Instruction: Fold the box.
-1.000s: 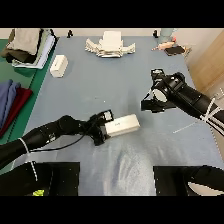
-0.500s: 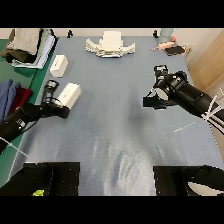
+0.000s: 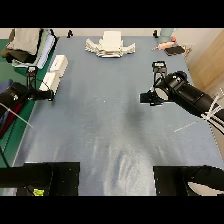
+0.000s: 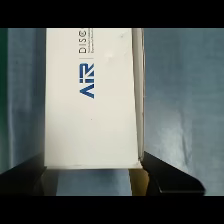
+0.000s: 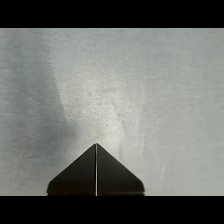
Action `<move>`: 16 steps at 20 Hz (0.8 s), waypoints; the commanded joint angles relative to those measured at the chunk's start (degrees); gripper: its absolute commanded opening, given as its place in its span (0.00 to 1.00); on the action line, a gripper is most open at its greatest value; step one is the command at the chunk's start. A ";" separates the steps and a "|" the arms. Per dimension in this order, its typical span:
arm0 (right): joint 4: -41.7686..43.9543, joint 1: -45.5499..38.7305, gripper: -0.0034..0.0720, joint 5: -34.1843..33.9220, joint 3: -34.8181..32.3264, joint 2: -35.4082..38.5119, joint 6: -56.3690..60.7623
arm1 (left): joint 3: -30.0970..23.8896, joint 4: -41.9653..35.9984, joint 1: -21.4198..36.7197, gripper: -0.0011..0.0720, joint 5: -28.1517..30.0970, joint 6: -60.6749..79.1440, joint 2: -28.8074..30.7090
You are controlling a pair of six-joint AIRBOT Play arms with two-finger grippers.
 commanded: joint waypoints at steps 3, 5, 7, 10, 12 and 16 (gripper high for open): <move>0.07 -0.04 0.05 -4.26 0.07 -0.07 0.04 | 17.22 -0.76 -0.94 0.73 -0.11 -0.85 -16.57; 0.22 -0.04 0.05 -4.72 0.07 -0.07 0.07 | 22.40 -0.98 -1.18 0.73 -0.15 -1.03 -21.09; 0.24 -0.04 0.05 -4.70 0.07 -0.07 0.04 | 26.29 -0.94 -1.14 0.73 -0.50 -2.19 -24.37; 0.24 -0.04 0.05 -4.70 0.07 -0.07 0.09 | 28.79 -0.96 -1.25 0.73 0.07 -2.14 -26.99; 0.26 -0.04 0.05 -4.68 0.07 -0.07 0.22 | 28.79 -0.96 -1.25 0.73 1.16 -2.16 -27.32; 0.83 -0.04 0.05 -4.66 0.07 -0.07 0.48 | 28.81 -0.96 -1.25 0.73 2.03 -2.19 -27.36</move>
